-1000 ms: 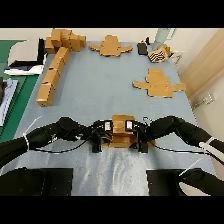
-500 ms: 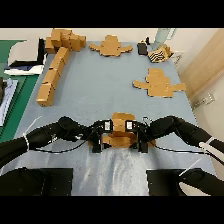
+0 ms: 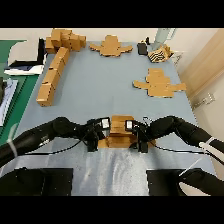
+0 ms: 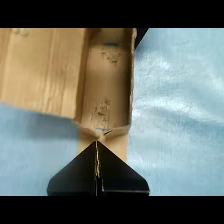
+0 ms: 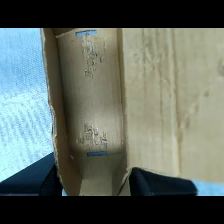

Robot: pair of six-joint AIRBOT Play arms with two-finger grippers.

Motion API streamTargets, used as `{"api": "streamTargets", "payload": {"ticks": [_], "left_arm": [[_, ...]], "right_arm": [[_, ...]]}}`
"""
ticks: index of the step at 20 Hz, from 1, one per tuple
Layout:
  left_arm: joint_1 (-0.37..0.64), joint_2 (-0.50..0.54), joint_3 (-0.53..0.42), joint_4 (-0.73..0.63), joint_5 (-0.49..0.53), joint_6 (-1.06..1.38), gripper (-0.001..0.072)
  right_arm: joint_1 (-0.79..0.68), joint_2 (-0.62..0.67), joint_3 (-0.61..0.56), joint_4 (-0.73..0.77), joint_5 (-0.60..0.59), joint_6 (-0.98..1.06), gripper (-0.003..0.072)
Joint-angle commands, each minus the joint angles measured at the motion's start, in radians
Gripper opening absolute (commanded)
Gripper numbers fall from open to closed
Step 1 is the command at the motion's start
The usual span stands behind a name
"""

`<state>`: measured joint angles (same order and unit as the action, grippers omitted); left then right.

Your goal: Fold the box.

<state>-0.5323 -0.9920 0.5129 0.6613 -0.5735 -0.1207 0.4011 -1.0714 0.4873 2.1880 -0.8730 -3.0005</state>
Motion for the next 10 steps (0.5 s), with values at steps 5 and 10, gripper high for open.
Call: {"api": "streamTargets", "payload": {"ticks": [5, 10], "left_arm": [[0.163, 0.320, -0.006, 0.693, -0.263, -1.637, 0.0014], [0.276, 0.193, -0.064, 0.377, -0.325, -1.550, 0.0014]], "right_arm": [[0.000, 0.000, 0.001, -0.001, 0.000, -0.002, 0.0427], [0.000, 0.000, 0.001, -0.001, 0.000, -0.002, 0.0427]]}}
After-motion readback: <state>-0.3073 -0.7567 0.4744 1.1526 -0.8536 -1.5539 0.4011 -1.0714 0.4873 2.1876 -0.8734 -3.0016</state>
